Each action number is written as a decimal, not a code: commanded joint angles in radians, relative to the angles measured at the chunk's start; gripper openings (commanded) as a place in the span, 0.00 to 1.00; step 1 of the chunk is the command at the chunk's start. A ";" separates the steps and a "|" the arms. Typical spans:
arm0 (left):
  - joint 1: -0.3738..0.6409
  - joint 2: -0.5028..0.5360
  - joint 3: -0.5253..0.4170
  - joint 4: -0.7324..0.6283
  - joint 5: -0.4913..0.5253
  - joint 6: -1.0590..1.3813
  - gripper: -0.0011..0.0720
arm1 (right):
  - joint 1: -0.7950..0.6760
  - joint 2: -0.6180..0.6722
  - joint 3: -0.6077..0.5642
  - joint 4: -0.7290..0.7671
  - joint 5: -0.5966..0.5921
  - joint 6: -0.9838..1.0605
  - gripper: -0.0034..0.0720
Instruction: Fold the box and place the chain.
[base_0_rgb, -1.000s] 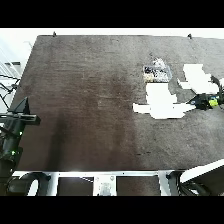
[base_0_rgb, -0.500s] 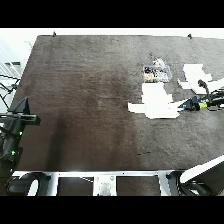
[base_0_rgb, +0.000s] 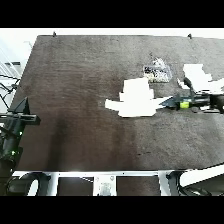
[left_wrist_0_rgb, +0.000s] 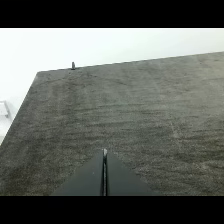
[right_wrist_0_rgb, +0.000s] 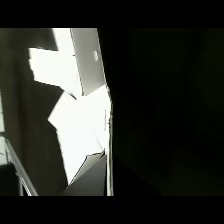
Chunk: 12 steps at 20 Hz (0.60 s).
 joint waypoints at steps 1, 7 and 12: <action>0.000 0.001 0.000 0.000 0.000 0.000 0.04 | 0.189 0.095 -0.163 0.202 -0.192 0.010 0.05; 0.000 0.001 0.000 0.000 0.008 0.002 0.04 | 0.475 0.094 -0.145 0.242 -0.495 0.051 0.06; 0.000 0.001 0.001 0.000 -0.006 0.001 0.04 | 0.549 0.072 -0.106 0.226 -0.609 0.051 0.06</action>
